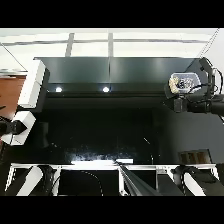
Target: Fold the box and place the chain.
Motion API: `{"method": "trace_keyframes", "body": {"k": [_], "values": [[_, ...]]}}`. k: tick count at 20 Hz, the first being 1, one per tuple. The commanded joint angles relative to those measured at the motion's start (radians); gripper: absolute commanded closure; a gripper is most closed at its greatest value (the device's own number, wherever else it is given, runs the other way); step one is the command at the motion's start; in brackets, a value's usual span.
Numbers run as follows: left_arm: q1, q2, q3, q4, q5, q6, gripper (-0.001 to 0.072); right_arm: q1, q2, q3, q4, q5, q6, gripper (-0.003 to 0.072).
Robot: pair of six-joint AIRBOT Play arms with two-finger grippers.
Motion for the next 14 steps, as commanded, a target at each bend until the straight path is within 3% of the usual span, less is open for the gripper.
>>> {"method": "trace_keyframes", "body": {"k": [1, 8, 14], "values": [[0.023, -0.105, 0.078, 0.002, 0.054, 0.0, 0.0421, 0.0, 0.0, 0.0, 0.001, 0.011, 0.0, 0.0676], [0.017, -0.252, 0.096, -0.124, 0.232, 0.011, 0.0411, -0.001, 0.0, 0.0, -0.003, -0.004, 0.0, 0.0676], [-0.029, -0.264, 0.096, -0.177, 0.398, 0.067, 0.041, -0.001, 0.0, 0.0, -0.003, -0.023, 0.001, 0.0676]]}}
